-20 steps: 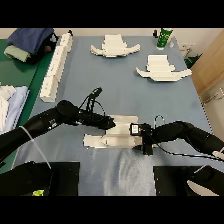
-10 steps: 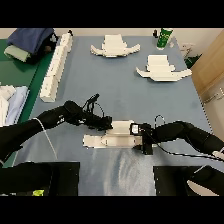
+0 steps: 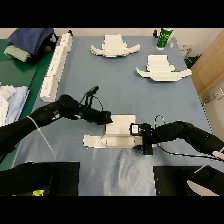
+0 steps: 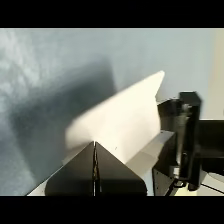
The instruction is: Fold the box.
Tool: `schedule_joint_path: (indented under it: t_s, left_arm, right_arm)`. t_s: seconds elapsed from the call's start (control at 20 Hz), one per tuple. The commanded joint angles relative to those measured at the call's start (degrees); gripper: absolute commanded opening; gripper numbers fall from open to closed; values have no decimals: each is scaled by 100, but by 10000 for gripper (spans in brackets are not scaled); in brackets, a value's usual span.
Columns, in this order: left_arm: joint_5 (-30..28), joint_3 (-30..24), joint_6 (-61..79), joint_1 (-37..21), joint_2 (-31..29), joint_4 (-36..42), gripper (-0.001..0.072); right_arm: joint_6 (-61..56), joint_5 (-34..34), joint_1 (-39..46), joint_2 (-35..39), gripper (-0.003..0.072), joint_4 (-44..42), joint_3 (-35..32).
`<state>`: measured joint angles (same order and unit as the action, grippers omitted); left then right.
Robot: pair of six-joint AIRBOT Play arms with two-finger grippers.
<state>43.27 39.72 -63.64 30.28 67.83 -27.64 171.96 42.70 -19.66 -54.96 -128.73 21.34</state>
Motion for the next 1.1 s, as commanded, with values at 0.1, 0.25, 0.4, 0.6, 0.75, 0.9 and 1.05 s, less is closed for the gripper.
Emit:
schedule_joint_path:
  t_s: [0.1, 0.25, 0.4, 0.6, 0.75, 0.9, 1.05]
  left_arm:
    - [1377, 271, 153, -828, -1152, -1274, 14]
    - [2424, 269, 852, -848, -1685, -1825, 14]
    - [2876, 254, 1425, -461, -2162, -1904, 13]
    - [2802, 205, 1843, 376, -2643, -2876, 13]
    - [2586, -293, 3300, 173, -2673, -2638, 23]
    - [1255, -1082, 4382, -74, -2603, -2081, 700]
    - [531, -1523, 5567, -57, -2347, -1727, 700]
  right_arm:
    - [-4, 0, -4, 4, 506, -7, 0]
    - [-4, 0, -4, 4, 506, -7, 0]
    - [-4, 0, -4, 4, 506, -7, 0]
    - [-4, 0, -4, 4, 506, -7, 0]
    - [-4, 0, -4, 4, 506, -7, 0]
    - [-7, 0, -4, 4, 506, -7, 0]
    - [-4, 0, -4, 4, 506, -7, 0]
